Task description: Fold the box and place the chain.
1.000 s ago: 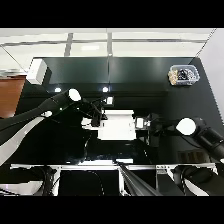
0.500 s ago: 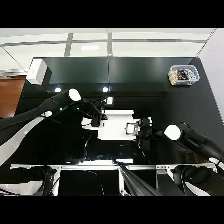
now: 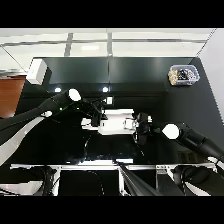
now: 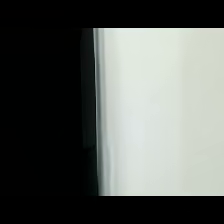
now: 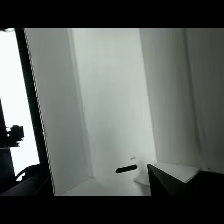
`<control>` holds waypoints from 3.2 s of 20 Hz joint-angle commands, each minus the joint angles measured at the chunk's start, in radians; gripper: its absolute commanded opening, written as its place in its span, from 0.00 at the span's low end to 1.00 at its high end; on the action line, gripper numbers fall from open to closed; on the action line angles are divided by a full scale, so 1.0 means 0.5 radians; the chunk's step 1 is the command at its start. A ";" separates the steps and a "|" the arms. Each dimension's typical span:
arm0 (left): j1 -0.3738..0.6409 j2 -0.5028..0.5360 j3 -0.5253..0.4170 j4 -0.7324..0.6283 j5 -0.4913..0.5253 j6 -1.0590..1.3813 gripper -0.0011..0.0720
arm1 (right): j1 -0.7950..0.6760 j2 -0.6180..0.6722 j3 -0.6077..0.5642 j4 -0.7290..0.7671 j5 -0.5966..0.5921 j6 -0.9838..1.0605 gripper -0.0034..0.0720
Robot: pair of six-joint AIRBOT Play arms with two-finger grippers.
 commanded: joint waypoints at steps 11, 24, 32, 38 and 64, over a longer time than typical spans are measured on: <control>-0.002 -0.002 -0.001 0.000 -0.004 0.002 0.05 | -0.298 -0.058 0.137 0.138 0.044 -0.140 0.89; -0.002 -0.001 -0.001 0.000 -0.011 0.002 0.05 | -0.532 -0.502 0.330 0.932 0.597 -1.134 0.89; -0.002 -0.001 -0.001 0.000 -0.011 0.002 0.05 | -0.526 -0.561 0.330 0.626 0.613 -1.116 0.89; -0.002 -0.001 -0.001 0.000 -0.011 0.002 0.05 | -0.526 -0.631 0.330 0.626 0.610 -1.070 0.89; -0.002 -0.001 -0.001 -0.001 -0.018 0.002 0.05 | -0.458 -0.646 0.335 0.590 0.562 -0.793 0.89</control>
